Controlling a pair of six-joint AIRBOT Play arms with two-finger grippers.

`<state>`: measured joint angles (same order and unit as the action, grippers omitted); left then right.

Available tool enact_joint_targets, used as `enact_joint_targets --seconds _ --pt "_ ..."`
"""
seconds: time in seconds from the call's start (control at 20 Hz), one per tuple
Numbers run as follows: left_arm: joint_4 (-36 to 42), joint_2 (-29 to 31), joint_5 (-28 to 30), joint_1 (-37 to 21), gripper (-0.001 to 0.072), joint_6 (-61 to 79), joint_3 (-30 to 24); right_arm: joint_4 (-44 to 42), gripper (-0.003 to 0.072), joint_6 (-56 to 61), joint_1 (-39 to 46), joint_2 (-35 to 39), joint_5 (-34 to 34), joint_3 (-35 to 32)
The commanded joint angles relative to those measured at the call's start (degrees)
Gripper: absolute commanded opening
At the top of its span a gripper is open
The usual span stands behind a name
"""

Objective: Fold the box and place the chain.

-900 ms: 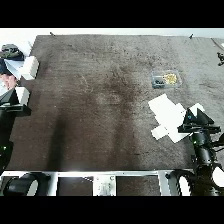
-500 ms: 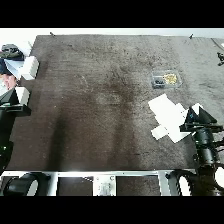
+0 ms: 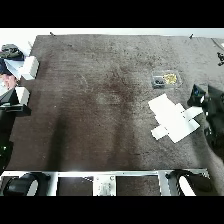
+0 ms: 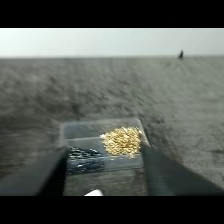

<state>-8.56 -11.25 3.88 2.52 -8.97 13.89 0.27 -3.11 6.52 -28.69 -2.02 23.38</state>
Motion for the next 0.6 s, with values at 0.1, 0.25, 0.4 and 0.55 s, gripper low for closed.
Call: enact_joint_targets --seconds 0.1,0.25,0.4,0.55 --pt "-0.02 0.04 0.00 0.04 0.0012 0.00 -0.02 2.05 0.0533 4.28 13.90 -27.69 17.79 17.25" --pt "0.00 0.04 0.00 0.04 0.0012 0.00 -0.02 20.65 0.0532 22.67 29.16 -39.45 45.77 27.67" --pt "-0.02 0.04 0.00 0.04 0.0012 0.00 -0.02 38.21 0.0532 33.81 40.72 -49.75 63.56 39.32" --pt "0.00 0.04 0.00 0.04 0.0012 0.00 -0.02 45.81 0.0532 37.70 46.71 -55.01 70.71 46.66"
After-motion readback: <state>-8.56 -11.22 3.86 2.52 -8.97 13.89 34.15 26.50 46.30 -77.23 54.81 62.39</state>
